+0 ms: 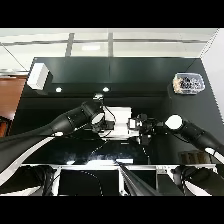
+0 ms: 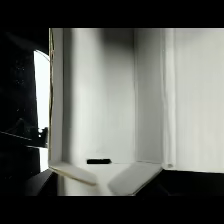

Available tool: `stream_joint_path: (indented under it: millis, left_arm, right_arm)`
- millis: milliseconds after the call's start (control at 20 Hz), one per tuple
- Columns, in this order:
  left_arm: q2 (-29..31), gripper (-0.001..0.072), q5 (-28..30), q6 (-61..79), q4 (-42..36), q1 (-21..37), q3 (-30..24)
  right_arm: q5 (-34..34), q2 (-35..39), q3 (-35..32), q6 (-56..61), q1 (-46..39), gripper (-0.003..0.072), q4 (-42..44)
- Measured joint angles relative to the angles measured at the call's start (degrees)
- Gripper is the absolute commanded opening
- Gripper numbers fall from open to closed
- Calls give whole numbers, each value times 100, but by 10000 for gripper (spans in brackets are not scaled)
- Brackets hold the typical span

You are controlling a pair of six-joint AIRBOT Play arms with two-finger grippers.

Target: Fold the box and place the chain.

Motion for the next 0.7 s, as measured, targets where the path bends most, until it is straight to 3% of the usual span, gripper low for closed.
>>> stream_joint_path:
  millis: [500,600,700]
  left_arm:
    - [-74,28,85,17,74,-13,22]
    - [-74,28,87,17,76,-13,22]
    - [-74,28,92,17,74,-13,22]
  right_arm:
    - [24,28,0,-61,2,631,-236]
    - [42,-15,0,-66,15,448,-195]
    - [42,-39,0,-66,37,427,-173]
